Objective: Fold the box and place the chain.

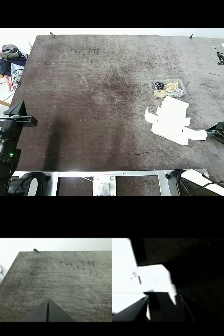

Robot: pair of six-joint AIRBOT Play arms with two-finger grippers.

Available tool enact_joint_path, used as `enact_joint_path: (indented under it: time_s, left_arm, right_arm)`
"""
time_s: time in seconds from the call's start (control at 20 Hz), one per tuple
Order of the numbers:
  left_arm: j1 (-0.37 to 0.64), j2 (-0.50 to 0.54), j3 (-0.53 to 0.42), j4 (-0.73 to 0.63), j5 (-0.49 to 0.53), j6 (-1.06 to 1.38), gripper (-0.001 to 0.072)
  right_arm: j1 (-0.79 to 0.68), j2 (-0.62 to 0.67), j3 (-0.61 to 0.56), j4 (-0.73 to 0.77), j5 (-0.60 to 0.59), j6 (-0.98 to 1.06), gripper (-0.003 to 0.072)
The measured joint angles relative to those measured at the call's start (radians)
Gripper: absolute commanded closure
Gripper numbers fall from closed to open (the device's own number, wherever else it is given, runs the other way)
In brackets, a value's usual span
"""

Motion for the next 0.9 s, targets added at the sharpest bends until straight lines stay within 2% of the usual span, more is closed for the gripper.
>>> enact_joint_path:
  time_s: [0.35,0.4,0.45,0.5,0.6,0.9]
  left_arm:
    - [0.0,0.0,0.0,0.0,0.0,0.0,0.0696]
    - [0.0,0.0,0.0,0.0,0.0,0.0,0.0696]
    - [0.0,0.0,0.0,0.0,0.0,0.0,0.0696]
    - [0.0,0.0,0.0,0.0,0.0,0.0,0.0696]
    - [0.0,0.0,0.0,0.0,0.0,0.0,0.0697]
    - [0.0,0.0,0.0,0.0,0.0,0.0,0.0697]
  right_arm:
    - [0.05,-0.169,0.002,0.075,0.009,-0.17,0.0224]
    - [0.064,-0.197,0.003,0.084,0.018,-0.193,0.0258]
    - [0.078,-0.224,0.003,0.089,0.026,-0.214,0.0371]
    - [0.087,-0.251,0.003,0.094,0.031,-0.232,0.0409]
    - [0.097,-0.294,0.003,0.113,0.037,-0.267,0.0675]
    - [0.111,-0.311,-0.001,0.188,0.146,-0.377,0.0678]
